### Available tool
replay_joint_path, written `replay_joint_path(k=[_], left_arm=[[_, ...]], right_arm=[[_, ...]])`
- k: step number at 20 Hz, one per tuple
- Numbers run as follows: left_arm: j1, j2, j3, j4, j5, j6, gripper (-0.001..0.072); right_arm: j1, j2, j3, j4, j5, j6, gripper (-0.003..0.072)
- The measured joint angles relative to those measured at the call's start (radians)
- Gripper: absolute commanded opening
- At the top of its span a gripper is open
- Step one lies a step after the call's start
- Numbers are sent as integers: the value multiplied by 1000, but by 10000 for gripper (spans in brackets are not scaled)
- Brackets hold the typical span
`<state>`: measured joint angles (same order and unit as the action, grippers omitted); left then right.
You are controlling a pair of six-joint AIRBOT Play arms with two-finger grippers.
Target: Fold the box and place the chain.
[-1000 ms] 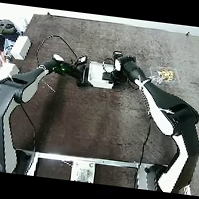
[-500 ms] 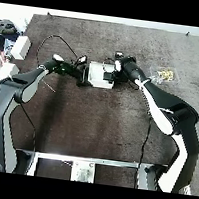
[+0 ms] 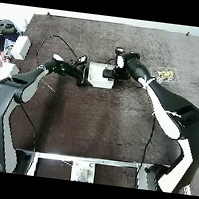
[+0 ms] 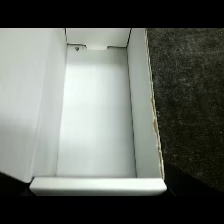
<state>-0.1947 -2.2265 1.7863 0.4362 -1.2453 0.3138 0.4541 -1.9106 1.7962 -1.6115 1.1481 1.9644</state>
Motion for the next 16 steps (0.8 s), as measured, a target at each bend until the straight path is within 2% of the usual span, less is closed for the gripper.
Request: replay_joint_path(k=[5, 10, 13, 16], left_arm=[[0, 0, 0, 0, 0, 0, 444], [0, 0, 0, 0, 0, 0, 443], [0, 0, 0, 0, 0, 0, 443], [0, 0, 0, 0, 0, 0, 443]], right_arm=[[-63, 147, 0, -1, 13, -192, 240], [-245, 283, -2, -50, -31, -316, 213], [-392, 287, -22, -50, -33, -340, 213], [-515, 237, -46, 0, -37, -368, 212]])
